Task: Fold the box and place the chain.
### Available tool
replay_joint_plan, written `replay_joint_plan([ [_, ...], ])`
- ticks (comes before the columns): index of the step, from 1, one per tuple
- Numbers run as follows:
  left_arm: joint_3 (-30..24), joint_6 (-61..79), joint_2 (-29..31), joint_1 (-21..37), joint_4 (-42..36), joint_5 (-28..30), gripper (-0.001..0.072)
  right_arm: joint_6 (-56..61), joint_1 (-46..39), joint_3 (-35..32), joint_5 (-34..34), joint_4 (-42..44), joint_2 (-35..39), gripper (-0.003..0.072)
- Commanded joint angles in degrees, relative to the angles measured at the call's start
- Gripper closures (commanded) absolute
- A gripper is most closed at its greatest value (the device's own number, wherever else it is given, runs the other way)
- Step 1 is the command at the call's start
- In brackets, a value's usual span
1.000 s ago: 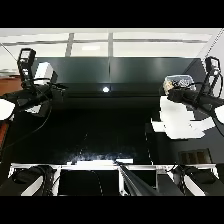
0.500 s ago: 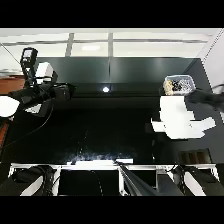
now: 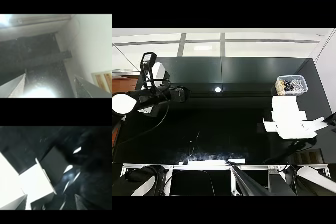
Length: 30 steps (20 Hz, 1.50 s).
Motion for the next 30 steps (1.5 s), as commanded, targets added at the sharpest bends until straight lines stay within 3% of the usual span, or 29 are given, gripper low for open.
replay_joint_plan([
  [1, -0.02, 0.02, -0.76, -0.09, -1.11, -0.33, 0.0007, -10.01, -0.79, 4.13, 8.35, 3.58, -10.82, -0.0017],
  [2, -0.02, 0.02, -0.81, -0.09, -1.09, -0.35, 0.0007, -10.73, 0.52, 5.46, 8.28, 3.34, -12.74, 0.0086],
  [5, -0.02, 0.02, -0.96, -0.09, -1.09, -0.39, 0.0007, -12.07, 3.96, 9.60, 7.85, 2.93, -16.33, 0.0100],
  [6, -0.02, 0.02, -1.05, -0.09, -1.09, -0.55, 0.0007, -12.26, 4.98, 10.80, 7.91, 2.19, -17.05, 0.0219],
  [7, -0.02, 0.02, -1.16, -0.09, -1.09, -0.85, 0.0007, -12.57, 5.73, 11.69, 8.20, 1.90, -17.55, 0.0275],
  [10, -0.02, 0.02, -1.77, -0.09, -1.11, -2.29, 0.0007, -13.11, 6.93, 12.74, 9.03, -0.72, -17.73, 0.0601],
  [11, -0.02, 0.02, -1.97, -0.09, -1.11, -2.75, 0.0007, -13.75, 6.91, 12.85, 10.27, -0.68, -17.73, 0.0664],
  [14, -0.02, 0.02, -2.49, -0.09, -1.11, -2.99, 0.0007, -14.25, 6.93, 12.85, 14.67, 0.26, -17.73, 0.0663],
  [20, -0.02, 0.00, -2.49, -0.09, -1.11, -2.93, 0.0007, -11.78, 10.12, 10.14, 20.72, 11.74, -15.96, 0.0663],
  [26, -0.02, 0.04, -2.51, -0.83, -1.09, -2.91, 0.0006, -9.33, 22.97, -1.22, 12.26, 25.14, -5.77, 0.0663],
  [30, -0.07, -0.15, -3.78, -2.40, -1.31, -3.21, 0.0007, -6.88, 36.37, -15.23, -5.60, 28.98, 10.49, 0.0663],
])
